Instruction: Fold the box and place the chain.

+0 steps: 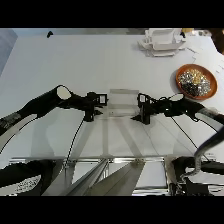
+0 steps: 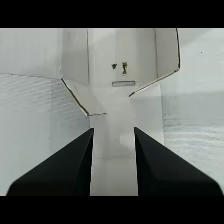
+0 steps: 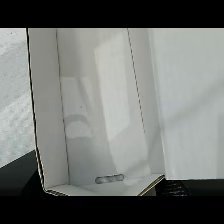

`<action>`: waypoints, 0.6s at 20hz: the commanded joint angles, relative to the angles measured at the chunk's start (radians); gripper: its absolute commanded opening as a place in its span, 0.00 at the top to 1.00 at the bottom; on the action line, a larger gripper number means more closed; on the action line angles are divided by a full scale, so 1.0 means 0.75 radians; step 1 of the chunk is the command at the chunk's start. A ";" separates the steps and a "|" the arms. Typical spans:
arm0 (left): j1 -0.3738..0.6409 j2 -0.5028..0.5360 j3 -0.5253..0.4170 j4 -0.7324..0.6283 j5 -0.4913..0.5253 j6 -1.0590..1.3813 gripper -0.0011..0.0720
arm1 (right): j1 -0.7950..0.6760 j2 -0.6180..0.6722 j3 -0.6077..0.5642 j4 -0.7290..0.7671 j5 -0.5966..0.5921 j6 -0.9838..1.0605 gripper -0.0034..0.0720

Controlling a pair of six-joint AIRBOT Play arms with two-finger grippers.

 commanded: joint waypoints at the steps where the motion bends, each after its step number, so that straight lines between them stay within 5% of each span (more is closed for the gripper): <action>1: -0.002 -0.009 -0.001 -0.023 0.035 0.124 0.59 | -0.001 0.002 0.001 0.000 0.000 0.000 0.41; 12: -0.061 -0.042 -0.001 -0.079 0.040 0.198 0.58 | -0.001 0.002 0.001 0.000 0.000 0.000 0.41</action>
